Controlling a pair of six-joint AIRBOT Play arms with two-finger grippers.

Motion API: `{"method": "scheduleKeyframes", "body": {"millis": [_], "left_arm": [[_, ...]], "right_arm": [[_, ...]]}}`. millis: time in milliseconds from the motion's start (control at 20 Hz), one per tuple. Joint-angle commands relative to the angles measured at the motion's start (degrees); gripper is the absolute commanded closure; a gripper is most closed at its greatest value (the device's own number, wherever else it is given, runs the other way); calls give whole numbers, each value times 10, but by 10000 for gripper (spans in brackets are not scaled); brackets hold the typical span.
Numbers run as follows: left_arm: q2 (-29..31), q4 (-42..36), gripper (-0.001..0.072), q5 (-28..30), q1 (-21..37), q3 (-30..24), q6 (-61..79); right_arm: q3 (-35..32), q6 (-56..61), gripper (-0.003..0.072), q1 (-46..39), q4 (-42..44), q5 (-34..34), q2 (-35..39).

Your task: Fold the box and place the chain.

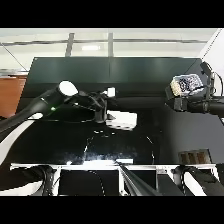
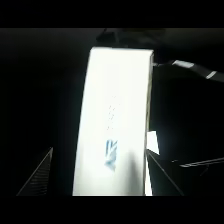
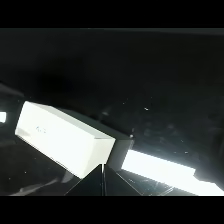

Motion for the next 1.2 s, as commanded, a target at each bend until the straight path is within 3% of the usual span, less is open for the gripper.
{"method": "scheduleKeyframes", "body": {"millis": [0,250,1150], "left_arm": [[-52,7,-10,12,-58,48,-14],[-108,60,-9,-26,-70,110,-132],[-109,88,-8,-39,-66,110,-159]], "right_arm": [[0,4,668,-6,-8,2,4],[0,4,668,-6,-8,1,4],[0,3,668,-6,-12,-5,4]]}}
